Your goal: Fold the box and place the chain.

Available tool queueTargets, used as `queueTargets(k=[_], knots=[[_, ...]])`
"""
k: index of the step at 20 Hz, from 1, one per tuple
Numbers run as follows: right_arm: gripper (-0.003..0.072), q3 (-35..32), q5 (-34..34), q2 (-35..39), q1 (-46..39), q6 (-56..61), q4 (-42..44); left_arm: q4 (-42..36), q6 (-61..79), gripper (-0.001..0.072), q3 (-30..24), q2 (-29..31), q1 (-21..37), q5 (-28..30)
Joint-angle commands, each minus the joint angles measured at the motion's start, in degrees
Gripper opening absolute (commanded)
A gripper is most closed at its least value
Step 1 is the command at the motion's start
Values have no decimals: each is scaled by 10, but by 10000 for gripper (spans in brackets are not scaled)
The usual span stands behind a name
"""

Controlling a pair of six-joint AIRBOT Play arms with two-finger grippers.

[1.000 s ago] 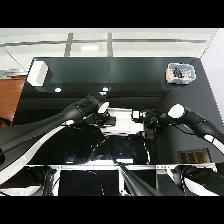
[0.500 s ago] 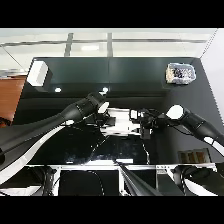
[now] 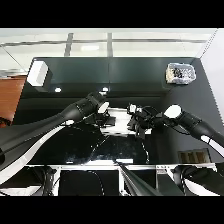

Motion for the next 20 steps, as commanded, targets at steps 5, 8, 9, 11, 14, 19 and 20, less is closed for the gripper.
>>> queueTargets(k=[5, 8, 9, 11, 14, 19, 20], knots=[[241, -1, 1, -15, 0, 13, 32, -2, -1, 25, 0, 0, 0, 3], [196, 0, 2, -14, -2, 63, 19, -2, -1, 25, 0, 0, 0, 3], [90, 5, 11, -9, -9, 121, -3, -2, -1, 25, 0, 0, 0, 3], [16, 33, 75, 18, -43, 270, -67, -2, -1, 25, 0, 0, 0, 3], [15, 79, 159, 83, -155, 487, -160, -2, -1, 25, 0, 0, 0, 3], [16, 9, 158, 91, -376, 712, -189, -2, -1, 25, 0, 0, 0, 3], [16, -23, 165, 78, -388, 712, -155, -2, -1, 25, 0, 0, 0, 3]])
